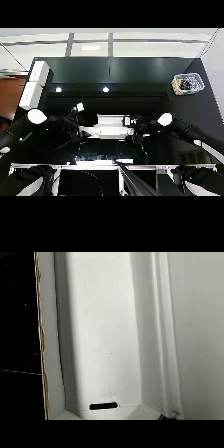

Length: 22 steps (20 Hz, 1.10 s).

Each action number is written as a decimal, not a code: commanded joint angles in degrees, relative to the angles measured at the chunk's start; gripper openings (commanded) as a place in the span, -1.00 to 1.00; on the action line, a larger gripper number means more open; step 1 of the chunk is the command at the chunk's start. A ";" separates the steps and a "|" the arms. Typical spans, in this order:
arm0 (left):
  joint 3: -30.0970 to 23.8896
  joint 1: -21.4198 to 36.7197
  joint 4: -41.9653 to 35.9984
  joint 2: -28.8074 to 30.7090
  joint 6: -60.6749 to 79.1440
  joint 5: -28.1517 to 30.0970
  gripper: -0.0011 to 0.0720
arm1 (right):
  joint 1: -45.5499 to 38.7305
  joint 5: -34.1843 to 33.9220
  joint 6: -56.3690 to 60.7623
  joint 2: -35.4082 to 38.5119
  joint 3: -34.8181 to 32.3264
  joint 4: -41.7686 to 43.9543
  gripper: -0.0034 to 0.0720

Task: Fold the box and place the chain.

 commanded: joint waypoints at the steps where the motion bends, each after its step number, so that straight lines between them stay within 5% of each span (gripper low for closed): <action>1: -1.55 -3.45 -0.85 -1.79 11.96 4.66 0.93 | 0.04 0.00 0.00 0.00 -0.02 -0.02 0.19; 7: 1.99 -8.41 -0.13 -7.50 14.95 7.45 0.83 | 0.04 0.02 0.02 0.00 -0.02 -0.02 0.19; 10: 3.52 -8.41 -0.13 -8.09 14.82 7.13 -0.13 | 0.04 0.00 0.02 0.00 -0.02 0.00 0.19; 11: 3.74 -8.41 -0.35 -8.09 14.60 6.71 -0.28 | 0.04 0.00 0.02 0.00 -0.02 0.00 0.19; 17: 3.78 -8.92 -4.59 -8.81 12.13 2.97 -0.37 | 0.04 0.00 0.02 0.00 -0.02 0.00 0.19; 22: 3.78 -12.13 -10.32 -12.76 12.63 7.87 -0.37 | 0.04 -0.02 0.02 0.00 -0.02 0.07 0.19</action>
